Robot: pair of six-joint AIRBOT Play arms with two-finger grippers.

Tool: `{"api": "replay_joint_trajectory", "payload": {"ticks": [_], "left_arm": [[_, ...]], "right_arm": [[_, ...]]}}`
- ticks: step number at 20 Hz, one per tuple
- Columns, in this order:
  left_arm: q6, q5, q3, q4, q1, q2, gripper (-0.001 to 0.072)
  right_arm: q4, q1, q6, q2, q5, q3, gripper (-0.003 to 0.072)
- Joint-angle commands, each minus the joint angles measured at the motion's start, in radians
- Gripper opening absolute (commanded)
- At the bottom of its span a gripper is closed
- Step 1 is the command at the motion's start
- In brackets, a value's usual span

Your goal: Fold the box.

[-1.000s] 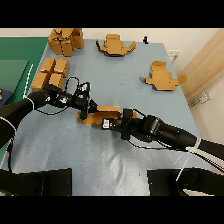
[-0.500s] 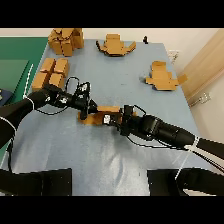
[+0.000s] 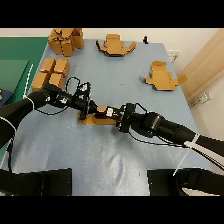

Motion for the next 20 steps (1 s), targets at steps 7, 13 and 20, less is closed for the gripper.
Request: {"api": "replay_joint_trajectory", "payload": {"ticks": [7, 13, 20], "left_arm": [[-0.007, -0.001, -0.001, 0.002, 0.000, 0.000, 0.0020], [-0.008, -0.007, -0.001, 0.002, 0.000, 0.000, 0.0020], [-0.007, 0.003, -0.001, 0.002, 0.000, 0.000, 0.0020]], "right_arm": [[0.532, -0.080, -0.574, -0.116, -0.056, 0.059, 0.0582], [0.752, -0.161, -0.833, -0.217, -0.264, 0.185, 0.0549], [0.780, -0.185, -0.845, -0.232, -0.270, 0.194, 0.0329]]}}
